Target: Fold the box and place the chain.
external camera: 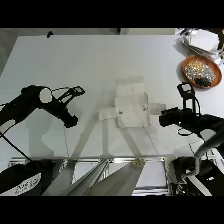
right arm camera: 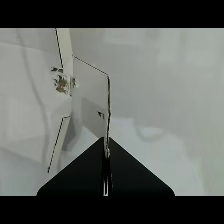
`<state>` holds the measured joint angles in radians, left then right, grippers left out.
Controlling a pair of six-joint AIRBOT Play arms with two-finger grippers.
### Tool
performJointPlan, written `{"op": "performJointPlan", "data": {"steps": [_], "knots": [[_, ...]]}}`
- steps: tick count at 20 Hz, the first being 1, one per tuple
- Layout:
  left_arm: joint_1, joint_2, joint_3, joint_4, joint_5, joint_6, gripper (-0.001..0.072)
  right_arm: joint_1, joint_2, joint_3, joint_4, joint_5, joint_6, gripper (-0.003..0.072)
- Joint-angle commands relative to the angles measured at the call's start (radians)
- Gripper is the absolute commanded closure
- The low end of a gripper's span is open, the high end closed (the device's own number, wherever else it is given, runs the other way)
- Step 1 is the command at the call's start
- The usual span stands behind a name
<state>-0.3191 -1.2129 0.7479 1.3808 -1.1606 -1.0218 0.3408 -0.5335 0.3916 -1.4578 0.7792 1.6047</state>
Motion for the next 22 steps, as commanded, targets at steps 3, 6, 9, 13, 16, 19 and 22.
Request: {"op": "performJointPlan", "data": {"steps": [3,6,9,13,16,19,22], "knots": [[0.001,0.0,0.0,-0.075,0.076,-0.015,0.0021,0.078,0.018,-0.025,0.026,-0.06,0.011,0.0682],[0.0,0.0,0.0,-0.266,0.124,0.04,0.0021,0.082,0.018,-0.025,0.025,-0.062,0.011,0.0681],[0.0,-0.002,0.0,-0.505,0.144,0.184,0.0026,0.082,0.018,-0.025,0.026,-0.062,0.01,0.0681],[0.0,-0.001,0.001,-0.771,0.193,0.417,0.0256,0.082,0.018,-0.025,0.026,-0.061,0.011,0.068],[0.0,-0.001,0.0,-0.76,0.23,0.42,0.0255,0.082,0.018,-0.025,0.027,-0.061,0.011,0.068],[0.002,-0.005,0.002,-0.761,0.246,0.386,0.025,0.082,0.018,-0.025,0.05,-0.05,0.011,0.0679],[0.023,-0.081,0.064,-0.784,0.189,0.393,0.0138,0.082,0.018,-0.025,0.068,-0.033,0.01,0.0679]]}}
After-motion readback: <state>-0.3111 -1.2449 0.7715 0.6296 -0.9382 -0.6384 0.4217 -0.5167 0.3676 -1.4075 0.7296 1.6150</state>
